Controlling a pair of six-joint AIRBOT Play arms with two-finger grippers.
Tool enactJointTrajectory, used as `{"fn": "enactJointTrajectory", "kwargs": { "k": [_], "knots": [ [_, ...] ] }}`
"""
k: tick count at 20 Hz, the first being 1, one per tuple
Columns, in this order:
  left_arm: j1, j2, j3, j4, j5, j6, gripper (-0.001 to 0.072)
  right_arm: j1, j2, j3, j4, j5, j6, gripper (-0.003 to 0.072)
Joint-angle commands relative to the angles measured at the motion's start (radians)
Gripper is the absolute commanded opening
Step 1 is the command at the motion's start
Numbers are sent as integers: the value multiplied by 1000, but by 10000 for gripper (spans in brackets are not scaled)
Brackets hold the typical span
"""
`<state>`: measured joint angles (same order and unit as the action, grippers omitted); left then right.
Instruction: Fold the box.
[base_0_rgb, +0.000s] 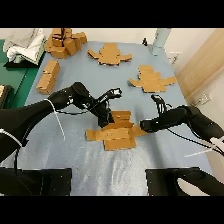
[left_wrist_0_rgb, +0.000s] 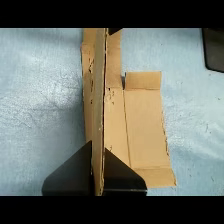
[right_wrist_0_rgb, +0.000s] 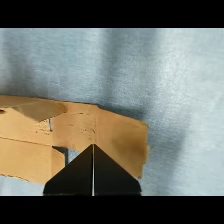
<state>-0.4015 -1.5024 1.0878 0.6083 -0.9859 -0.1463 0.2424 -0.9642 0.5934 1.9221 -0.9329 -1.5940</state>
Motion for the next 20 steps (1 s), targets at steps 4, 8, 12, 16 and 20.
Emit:
{"fn": "enactJointTrajectory", "kwargs": {
  "k": [4,8,12,16,20],
  "knots": [
    [0,-15,-2,-24,6,24,13,1,37,0,4,28,0,3],
    [-1,-19,-6,-29,14,27,13,1,36,0,4,61,0,3],
    [-4,-19,-11,-29,15,27,14,1,36,0,4,63,0,3],
    [-4,-19,-11,-29,5,26,14,1,35,0,5,60,0,3],
    [-3,-18,-11,-28,7,26,14,6,37,21,182,-118,-198,3]
  ]
}}
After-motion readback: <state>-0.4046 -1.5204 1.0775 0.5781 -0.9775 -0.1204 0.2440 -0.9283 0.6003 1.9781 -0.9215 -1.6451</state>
